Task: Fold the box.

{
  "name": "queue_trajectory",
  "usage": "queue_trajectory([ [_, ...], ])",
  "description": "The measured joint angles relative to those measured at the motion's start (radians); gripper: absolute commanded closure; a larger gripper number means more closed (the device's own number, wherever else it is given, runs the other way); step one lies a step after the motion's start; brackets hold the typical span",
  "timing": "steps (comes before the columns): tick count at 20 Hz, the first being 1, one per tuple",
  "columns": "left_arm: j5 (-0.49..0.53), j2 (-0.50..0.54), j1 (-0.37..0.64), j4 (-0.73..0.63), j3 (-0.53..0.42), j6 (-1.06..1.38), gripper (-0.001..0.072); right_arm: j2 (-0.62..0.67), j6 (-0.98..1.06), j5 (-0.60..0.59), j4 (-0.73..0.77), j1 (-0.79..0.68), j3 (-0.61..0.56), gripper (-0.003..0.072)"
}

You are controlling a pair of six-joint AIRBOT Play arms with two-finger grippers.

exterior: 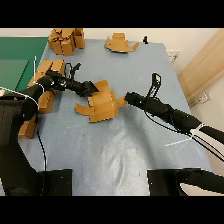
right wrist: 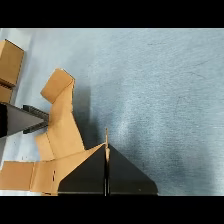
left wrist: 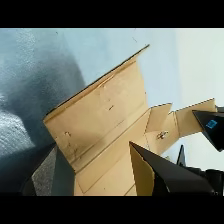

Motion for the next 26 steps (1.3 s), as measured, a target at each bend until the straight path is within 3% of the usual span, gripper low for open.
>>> queue_trajectory([
  [2, 0.011, -0.004, 0.006, -0.009, 0.0, 0.013, 0.0011, 0.001, 0.001, 0.0, -0.001, 0.0, 0.0, 0.0682],
  [4, 0.01, -0.006, 0.011, -0.028, 0.001, 0.035, 0.0172, 0.002, 0.002, -0.002, -0.001, 0.0, 0.0, 0.0682],
  [20, -0.134, -0.023, 0.025, -0.15, 0.001, 0.291, 0.0179, 0.002, 0.003, -0.055, 0.003, 0.0, 0.0, 0.0683],
  [21, -0.137, -0.023, 0.028, -0.153, 0.001, 0.3, 0.0189, 0.002, 0.003, -0.056, 0.003, 0.0, 0.0, 0.0682],
  [23, -0.141, -0.023, 0.037, -0.159, 0.001, 0.312, 0.0359, 0.002, 0.003, -0.056, 0.003, 0.0, 0.0, 0.0683],
  [26, -0.144, -0.023, 0.043, -0.164, 0.001, 0.32, 0.0356, 0.002, 0.003, -0.056, 0.003, 0.0, 0.0, 0.0682],
])
